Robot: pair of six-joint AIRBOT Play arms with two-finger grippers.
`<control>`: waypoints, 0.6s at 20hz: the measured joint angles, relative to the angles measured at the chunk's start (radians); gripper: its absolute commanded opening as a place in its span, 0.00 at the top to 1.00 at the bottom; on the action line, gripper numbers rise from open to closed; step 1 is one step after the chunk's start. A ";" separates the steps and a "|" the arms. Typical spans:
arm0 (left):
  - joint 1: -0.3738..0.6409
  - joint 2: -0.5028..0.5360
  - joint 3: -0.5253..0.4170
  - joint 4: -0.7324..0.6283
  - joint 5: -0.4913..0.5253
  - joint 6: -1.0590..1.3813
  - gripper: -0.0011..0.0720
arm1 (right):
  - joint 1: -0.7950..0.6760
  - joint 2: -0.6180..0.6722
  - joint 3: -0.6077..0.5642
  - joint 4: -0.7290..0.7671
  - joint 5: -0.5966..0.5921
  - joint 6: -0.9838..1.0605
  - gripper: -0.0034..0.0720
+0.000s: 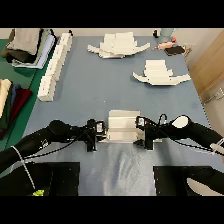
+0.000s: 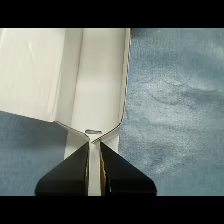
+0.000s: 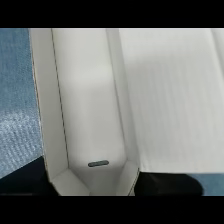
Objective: Fold the box.
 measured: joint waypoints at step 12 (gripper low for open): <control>-0.046 -0.105 0.035 -0.146 0.034 0.107 0.83 | -0.002 0.000 0.000 0.000 0.000 0.000 0.24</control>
